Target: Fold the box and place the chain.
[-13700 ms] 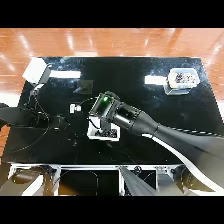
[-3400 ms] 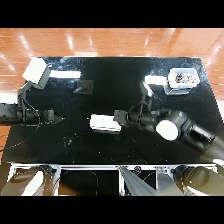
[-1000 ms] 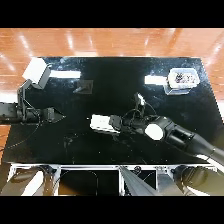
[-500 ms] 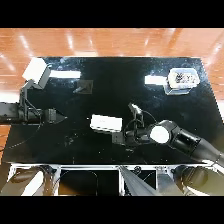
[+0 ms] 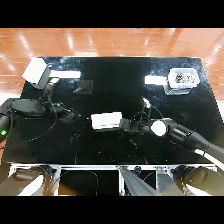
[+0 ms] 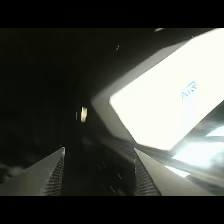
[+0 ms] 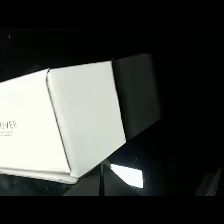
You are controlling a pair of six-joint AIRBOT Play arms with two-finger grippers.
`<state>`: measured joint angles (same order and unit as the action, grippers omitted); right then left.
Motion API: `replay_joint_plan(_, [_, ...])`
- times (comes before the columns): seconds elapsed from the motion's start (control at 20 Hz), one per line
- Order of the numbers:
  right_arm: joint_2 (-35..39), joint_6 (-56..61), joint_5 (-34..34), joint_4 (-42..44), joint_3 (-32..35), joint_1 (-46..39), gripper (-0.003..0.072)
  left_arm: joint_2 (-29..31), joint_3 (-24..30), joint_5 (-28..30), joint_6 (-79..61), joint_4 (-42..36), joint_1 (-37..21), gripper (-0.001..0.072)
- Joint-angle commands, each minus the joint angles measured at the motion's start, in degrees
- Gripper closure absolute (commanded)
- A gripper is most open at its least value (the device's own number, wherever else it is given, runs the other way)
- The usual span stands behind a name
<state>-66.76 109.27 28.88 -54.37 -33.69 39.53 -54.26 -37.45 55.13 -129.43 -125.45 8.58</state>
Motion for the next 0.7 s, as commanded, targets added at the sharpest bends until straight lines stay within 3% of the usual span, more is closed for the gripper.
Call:
replay_joint_plan(0.0, [-0.37,-5.7,1.01,2.86,0.02,-2.8,0.0656,-1.25,-0.39,-9.57,-16.92,0.48,6.78,0.0167])
replay_joint_plan(0.2, [-0.15,-11.1,9.35,3.34,-0.94,-4.42,0.0656,-1.25,-2.25,-5.64,-22.03,2.47,11.82,0.015])
replay_joint_plan(0.35, [-0.15,-13.55,16.15,3.39,-2.69,-8.92,0.0656,-1.25,-2.27,-5.99,-28.92,3.34,14.82,0.0132])
replay_joint_plan(0.4, [-0.15,-14.23,17.31,3.39,-2.89,-10.36,0.0656,-1.25,-2.25,-5.64,-30.51,3.52,15.82,0.0079])
replay_joint_plan(0.65, [-0.15,-17.88,21.31,3.37,-2.91,-15.67,0.0656,-2.12,-1.86,-7.89,-31.08,3.5,17.33,0.0072])
